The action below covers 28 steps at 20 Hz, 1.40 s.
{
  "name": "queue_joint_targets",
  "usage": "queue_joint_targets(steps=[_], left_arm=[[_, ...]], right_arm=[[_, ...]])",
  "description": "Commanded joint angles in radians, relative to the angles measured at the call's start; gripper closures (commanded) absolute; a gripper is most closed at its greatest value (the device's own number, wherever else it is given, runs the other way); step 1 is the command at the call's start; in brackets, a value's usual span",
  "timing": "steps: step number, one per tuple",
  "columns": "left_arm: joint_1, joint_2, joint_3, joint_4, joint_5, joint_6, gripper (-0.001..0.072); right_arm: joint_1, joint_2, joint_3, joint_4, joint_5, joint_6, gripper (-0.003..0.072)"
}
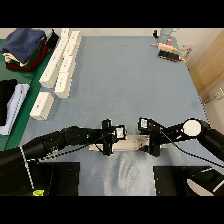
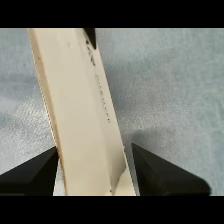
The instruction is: Fold the box.
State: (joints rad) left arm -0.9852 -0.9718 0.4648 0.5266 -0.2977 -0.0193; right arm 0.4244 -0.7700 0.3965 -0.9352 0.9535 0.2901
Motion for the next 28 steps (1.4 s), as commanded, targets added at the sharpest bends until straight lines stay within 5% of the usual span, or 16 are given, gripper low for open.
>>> queue_joint_targets(steps=[1,28], left_arm=[[0.000,-0.001,0.000,0.000,0.001,0.000,0.0695],[0.000,-0.001,0.000,0.000,0.002,0.000,0.0695]], right_arm=[[-0.001,0.000,-0.019,-0.002,0.007,-0.056,-0.0018],[0.008,-0.059,-0.097,0.043,-0.062,-0.172,-0.0017]])
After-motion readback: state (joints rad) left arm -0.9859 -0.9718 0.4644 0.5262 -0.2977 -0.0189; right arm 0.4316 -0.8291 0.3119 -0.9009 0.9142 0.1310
